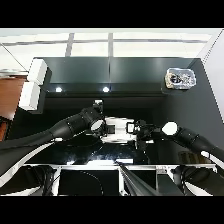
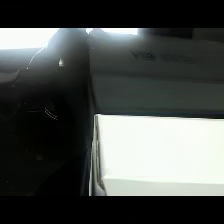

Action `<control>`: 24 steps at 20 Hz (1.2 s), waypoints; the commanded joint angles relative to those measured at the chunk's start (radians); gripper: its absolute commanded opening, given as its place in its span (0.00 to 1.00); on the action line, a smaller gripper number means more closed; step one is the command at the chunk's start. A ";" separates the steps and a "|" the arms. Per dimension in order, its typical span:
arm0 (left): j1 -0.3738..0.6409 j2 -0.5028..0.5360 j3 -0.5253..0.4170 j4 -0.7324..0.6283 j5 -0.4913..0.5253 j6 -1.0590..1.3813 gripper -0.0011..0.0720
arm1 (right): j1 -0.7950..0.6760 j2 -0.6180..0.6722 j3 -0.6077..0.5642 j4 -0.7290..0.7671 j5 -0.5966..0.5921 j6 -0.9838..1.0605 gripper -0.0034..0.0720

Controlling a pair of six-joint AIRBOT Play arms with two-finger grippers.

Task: Fold the box and place the chain.

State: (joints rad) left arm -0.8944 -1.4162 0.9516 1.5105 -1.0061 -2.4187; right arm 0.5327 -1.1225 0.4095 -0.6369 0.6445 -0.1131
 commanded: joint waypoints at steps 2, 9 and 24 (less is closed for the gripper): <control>0.000 -0.002 0.010 0.000 0.002 0.001 0.15 | 0.000 0.000 0.000 0.000 -0.002 0.000 0.68; 0.000 -0.002 0.014 0.000 -0.021 -0.017 0.19 | 0.000 0.000 0.000 0.001 -0.002 0.000 0.68; -0.003 -0.019 0.014 -0.005 -0.023 -0.024 0.56 | 0.000 0.000 0.000 0.000 -0.002 0.000 0.68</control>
State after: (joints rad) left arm -0.8948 -1.4281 0.9646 1.5063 -1.0328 -2.4386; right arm 0.5327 -1.1225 0.4095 -0.6365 0.6418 -0.1127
